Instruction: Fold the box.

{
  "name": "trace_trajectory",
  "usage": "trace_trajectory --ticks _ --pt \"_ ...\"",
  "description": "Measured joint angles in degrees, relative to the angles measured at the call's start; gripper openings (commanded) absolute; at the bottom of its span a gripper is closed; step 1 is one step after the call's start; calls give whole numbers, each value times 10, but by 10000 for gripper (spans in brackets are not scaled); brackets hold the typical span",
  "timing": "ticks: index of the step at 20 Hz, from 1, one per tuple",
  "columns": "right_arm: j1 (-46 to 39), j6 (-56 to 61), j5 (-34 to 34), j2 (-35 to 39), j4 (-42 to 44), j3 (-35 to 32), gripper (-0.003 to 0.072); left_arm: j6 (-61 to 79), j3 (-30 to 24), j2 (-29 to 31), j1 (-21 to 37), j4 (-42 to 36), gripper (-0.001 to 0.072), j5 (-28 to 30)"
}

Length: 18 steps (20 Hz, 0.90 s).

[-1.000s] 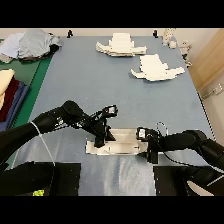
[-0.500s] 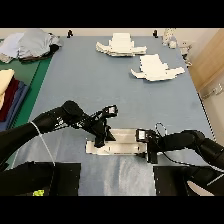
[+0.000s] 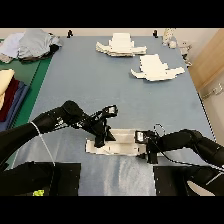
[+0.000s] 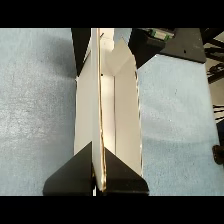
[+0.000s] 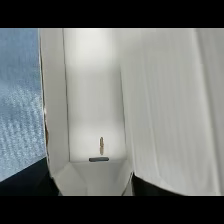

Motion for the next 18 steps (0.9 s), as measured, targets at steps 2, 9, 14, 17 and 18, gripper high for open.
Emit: trace_trajectory --ticks 2,9,14,17,18 --pt "0 -5 0 -3 0 0 600 0 0 0 0 0 12 0" --pt "0 -10 3 -6 -1 0 520 0 0 0 0 0 12 0" --pt "0 -10 3 -5 -3 2 521 0 0 0 0 0 12 0" --pt "0 -10 3 -5 -4 2 521 0 0 0 0 0 13 0" --pt "0 -10 3 -5 -4 3 521 0 0 0 0 0 12 0"
